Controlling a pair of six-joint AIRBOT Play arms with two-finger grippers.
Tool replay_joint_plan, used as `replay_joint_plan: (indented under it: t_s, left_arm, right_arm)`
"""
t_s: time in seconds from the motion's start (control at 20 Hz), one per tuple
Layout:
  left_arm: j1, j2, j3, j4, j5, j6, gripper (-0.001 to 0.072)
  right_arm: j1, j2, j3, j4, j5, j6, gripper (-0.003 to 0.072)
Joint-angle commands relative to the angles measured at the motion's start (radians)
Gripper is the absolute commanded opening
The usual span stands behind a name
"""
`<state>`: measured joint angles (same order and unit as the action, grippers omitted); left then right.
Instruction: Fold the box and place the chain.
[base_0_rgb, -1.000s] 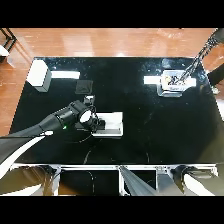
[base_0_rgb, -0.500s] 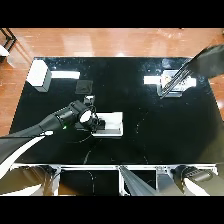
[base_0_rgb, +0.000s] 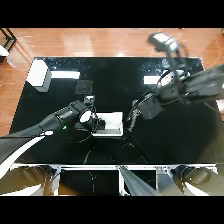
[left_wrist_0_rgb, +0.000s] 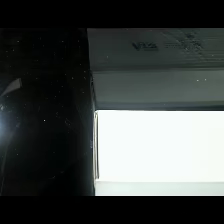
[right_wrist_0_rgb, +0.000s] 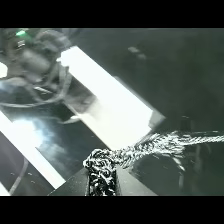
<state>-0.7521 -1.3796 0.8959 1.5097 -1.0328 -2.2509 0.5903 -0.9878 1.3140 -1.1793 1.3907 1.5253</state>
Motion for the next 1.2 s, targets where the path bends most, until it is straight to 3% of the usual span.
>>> replay_joint_plan:
  t_s: [0.0, 0.45, 0.7, 1.15]
  left_arm:
    - [0.001, 0.0, 0.0, 0.0, -0.005, 0.001, 0.0025]
    - [0.001, 0.0, 0.0, 0.001, -0.018, 0.0, 0.0026]
    - [0.001, 0.0, 0.0, 0.0, -0.019, 0.0, 0.0025]
    - [0.001, 0.0, 0.0, 0.0, -0.019, 0.0, 0.0025]
  right_arm:
    - [0.06, 0.0, -0.079, 0.06, -0.114, 0.001, 0.0026]
    - [0.166, -0.095, -0.1, 0.105, -0.298, 0.0, 0.0026]
    - [0.164, -0.125, -0.12, 0.007, -0.281, 0.011, 0.0026]
    - [0.166, -0.15, -0.188, -0.003, -0.318, 0.027, 0.0028]
